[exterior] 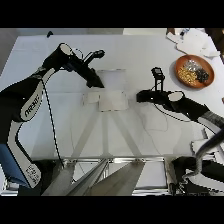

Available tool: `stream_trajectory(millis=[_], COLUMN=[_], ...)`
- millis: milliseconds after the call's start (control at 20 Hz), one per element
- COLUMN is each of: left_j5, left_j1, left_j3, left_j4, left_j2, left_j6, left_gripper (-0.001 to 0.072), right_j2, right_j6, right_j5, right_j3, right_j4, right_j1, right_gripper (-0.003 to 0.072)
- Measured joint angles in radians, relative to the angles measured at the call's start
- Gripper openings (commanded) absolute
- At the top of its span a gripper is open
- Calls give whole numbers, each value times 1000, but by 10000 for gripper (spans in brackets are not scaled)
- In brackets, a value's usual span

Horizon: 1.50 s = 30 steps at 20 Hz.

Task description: Fold the box and place the chain.

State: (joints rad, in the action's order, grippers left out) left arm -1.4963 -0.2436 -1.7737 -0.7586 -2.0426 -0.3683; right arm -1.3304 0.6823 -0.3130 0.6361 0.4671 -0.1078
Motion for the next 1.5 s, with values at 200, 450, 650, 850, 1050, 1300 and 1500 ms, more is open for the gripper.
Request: stream_trajectory(millis=[200, 450, 650, 850, 1050, 1300, 1500], left_j5=[0, 0, 2, 2, 3, 5, -2], left_j1=[-1, -1, -6, -12, -13, -12, -12], left_j3=[0, 0, 0, 0, 0, 0, 0], left_j4=[0, 1, 1, 2, 0, -21, -70], left_j2=[0, 0, 0, 0, 0, 6, 24], left_j6=[2, 2, 2, 0, -17, -50, -74], left_gripper=[12, 12, 11, 7, 6, 5, 5], right_j2=[0, 0, 0, 0, 10, 112, 235], right_j6=[0, 0, 0, 0, -1, -1, 0], right_j5=[0, 0, 2, 2, -17, -11, 3], right_j3=[0, 0, 0, 0, 0, 0, 0], right_j4=[0, 0, 2, 2, 10, 74, 142], right_j1=[0, 0, 0, 0, 0, 16, 103], right_gripper=[10, 11, 13, 658, 654, 648, 647])
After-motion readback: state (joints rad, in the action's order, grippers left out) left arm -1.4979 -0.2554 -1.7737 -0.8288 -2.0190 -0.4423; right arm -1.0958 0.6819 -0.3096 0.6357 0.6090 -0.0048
